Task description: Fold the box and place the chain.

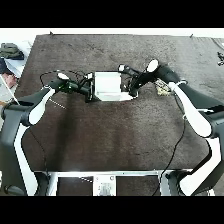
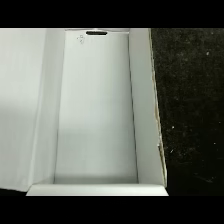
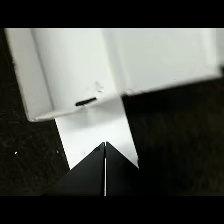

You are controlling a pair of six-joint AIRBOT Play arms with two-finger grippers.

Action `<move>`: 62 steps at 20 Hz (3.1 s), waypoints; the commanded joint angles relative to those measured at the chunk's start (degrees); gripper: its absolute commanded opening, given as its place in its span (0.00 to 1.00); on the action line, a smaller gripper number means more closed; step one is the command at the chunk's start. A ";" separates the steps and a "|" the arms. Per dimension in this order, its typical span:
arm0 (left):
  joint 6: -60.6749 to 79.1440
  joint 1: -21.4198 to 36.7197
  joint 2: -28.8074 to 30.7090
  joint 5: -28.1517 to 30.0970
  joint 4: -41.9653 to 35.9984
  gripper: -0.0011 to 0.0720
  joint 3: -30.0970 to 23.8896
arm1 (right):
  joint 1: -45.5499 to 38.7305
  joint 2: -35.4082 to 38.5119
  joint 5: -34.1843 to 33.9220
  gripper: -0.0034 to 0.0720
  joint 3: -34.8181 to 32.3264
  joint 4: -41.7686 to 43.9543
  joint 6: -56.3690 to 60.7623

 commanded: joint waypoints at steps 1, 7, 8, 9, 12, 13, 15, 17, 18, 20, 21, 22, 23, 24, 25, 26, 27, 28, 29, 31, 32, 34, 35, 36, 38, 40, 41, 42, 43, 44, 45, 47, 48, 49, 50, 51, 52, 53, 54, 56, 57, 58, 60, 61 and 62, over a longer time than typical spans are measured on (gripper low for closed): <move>0.02 0.02 -0.02 0.00 0.04 0.43 0.00 | -3.87 3.50 1.44 0.03 0.02 6.10 13.38; 0.02 0.02 -0.02 0.00 0.04 0.43 0.00 | -14.40 4.39 4.33 0.03 -0.02 12.94 31.34; 0.02 0.02 -0.02 0.00 0.04 0.43 0.00 | -15.69 4.26 5.49 0.03 -0.48 12.98 32.59; 0.02 0.02 -0.02 0.00 0.07 0.43 0.00 | -16.50 4.26 6.16 0.03 -1.49 13.27 32.89; 0.02 0.02 -0.02 0.00 0.04 0.43 0.00 | -17.16 4.24 3.87 0.03 -7.56 16.39 32.89; 0.02 0.02 -0.02 0.00 0.04 0.43 0.00 | -17.05 4.24 1.97 0.03 -9.90 17.29 32.89; 0.02 0.02 -0.02 0.00 0.04 0.43 0.00 | -16.68 4.24 -1.70 0.03 -14.38 18.32 32.89; 0.00 0.02 -0.02 -0.02 0.04 0.43 0.00 | -16.17 4.22 -4.24 0.03 -17.88 19.26 32.89; 0.02 0.02 -0.02 0.00 0.04 0.43 0.00 | -15.63 4.22 -5.68 0.03 -19.19 19.82 32.87; 0.02 0.02 -0.02 0.00 0.04 0.43 0.00 | -13.88 4.15 -7.96 0.03 -20.52 20.87 32.81; 0.02 0.02 -0.02 0.00 0.04 0.43 0.00 | -12.85 3.89 -8.52 0.03 -20.59 21.64 32.59; 0.02 0.02 -0.02 -0.02 0.04 0.43 0.00 | -11.69 3.58 -9.05 0.03 -20.59 22.47 32.59; 0.02 0.02 -0.02 -0.02 0.04 0.43 0.00 | -10.58 3.45 -9.35 0.03 -20.59 22.80 32.59; 0.02 0.02 -0.02 -0.02 0.04 0.43 0.00 | -9.44 3.45 -9.88 0.03 -20.57 22.82 32.59; 0.02 0.02 -0.02 -0.02 0.04 0.43 0.00 | -8.63 3.45 -10.25 0.03 -20.57 23.37 32.57; 0.02 0.02 -0.02 0.00 0.04 0.43 0.00 | -8.09 3.48 -10.29 0.03 -20.44 24.63 32.35; 0.02 0.02 -0.02 0.00 0.04 0.43 0.00 | -7.87 3.50 -10.29 0.03 -20.15 25.79 31.89; 0.02 0.02 -0.02 -0.02 0.04 0.43 0.00 | -7.85 3.65 -10.25 0.03 -19.89 27.76 31.30; 0.02 0.02 -0.02 0.00 0.04 0.43 0.00 | -7.85 3.82 -10.21 0.03 -19.50 28.85 31.30; 0.02 0.02 -0.02 0.00 0.04 0.43 0.00 | -7.82 4.07 -9.38 0.04 -18.01 29.18 31.32; 0.02 0.02 -0.02 0.00 0.04 0.43 0.00 | -7.76 4.07 -8.70 0.10 -17.16 29.18 31.34; 0.02 0.02 -0.02 0.00 0.04 0.43 0.00 | -7.58 4.07 -7.19 0.52 -15.63 29.16 31.32; 0.02 0.02 -0.02 0.00 0.04 0.43 0.00 | -7.58 4.07 -6.84 0.55 -14.88 29.14 31.30; 0.02 0.02 -0.02 0.00 0.04 0.43 0.00 | -7.58 4.07 -6.82 0.55 -14.40 29.16 31.32; 0.02 0.02 -0.02 0.00 0.04 0.43 0.00 | -7.26 4.02 -6.34 0.55 -14.21 29.07 31.34; 0.02 0.02 -0.02 0.00 0.04 0.43 0.00 | -6.03 3.98 -5.73 0.55 -14.21 27.54 31.36; 0.02 0.02 -0.02 0.00 0.04 0.43 0.00 | -5.20 3.98 -5.79 0.55 -14.21 27.43 31.36; 0.02 0.02 -0.02 0.00 0.04 0.43 0.00 | -4.48 4.00 -5.79 0.55 -14.16 27.43 31.34; 0.02 0.02 -0.02 0.00 0.04 0.43 0.00 | -3.78 4.00 -5.90 0.55 -14.12 27.43 31.34; 0.02 0.02 -0.02 0.00 0.04 0.43 0.00 | -3.28 3.98 -6.12 0.55 -14.12 27.41 31.34; 0.02 0.02 -0.02 0.00 0.04 0.43 0.00 | -2.86 3.98 -6.78 0.55 -14.12 27.19 31.36; 0.02 0.02 -0.02 0.00 0.04 0.43 0.00 | -2.69 3.98 -7.78 0.55 -14.12 26.97 31.41; 0.02 0.02 -0.02 0.00 0.04 0.43 0.00 | -2.67 3.98 -7.96 0.55 -14.12 26.99 31.82; 0.02 0.02 -0.02 0.00 0.04 0.43 0.00 | -2.60 3.98 -8.00 0.55 -14.12 26.95 32.52; 0.02 0.02 -0.02 0.00 0.04 0.43 0.00 | -2.54 3.98 -8.17 0.55 -14.12 26.95 32.83; 0.02 0.02 -0.02 0.00 0.04 0.43 0.00 | -2.38 3.98 -8.66 0.55 -14.12 26.77 32.85; 0.02 0.02 -0.02 0.00 0.04 0.43 0.00 | -2.14 3.98 -9.03 0.55 -14.05 26.05 32.92; 0.02 0.02 -0.02 0.00 0.04 0.43 0.00 | -1.70 3.91 -9.07 0.55 -13.81 24.50 34.25; 0.02 0.02 -0.02 0.00 0.04 0.43 0.00 | -1.09 3.56 -9.03 0.55 -13.20 21.75 36.28; 0.02 0.02 -0.02 0.00 0.04 0.43 0.00 | 0.52 2.71 -8.83 0.55 -11.39 17.07 39.06; 0.02 0.02 -0.02 0.00 0.04 0.43 0.00 | 1.20 2.56 -9.03 0.55 -10.67 16.20 39.26; 0.00 0.02 -0.02 0.00 0.04 0.43 0.00 | 1.64 2.56 -9.38 0.55 -10.12 15.80 39.30; 0.02 0.02 -0.02 0.00 0.04 0.43 0.00 | 2.01 2.56 -9.46 0.55 -9.40 14.75 41.51; 0.02 0.02 -0.02 0.00 0.04 0.43 0.00 | 2.05 2.56 -9.35 0.55 -9.40 13.40 42.99; 0.00 0.02 -0.02 0.00 0.04 0.43 0.00 | 2.14 2.45 -9.44 0.55 -9.40 11.72 44.61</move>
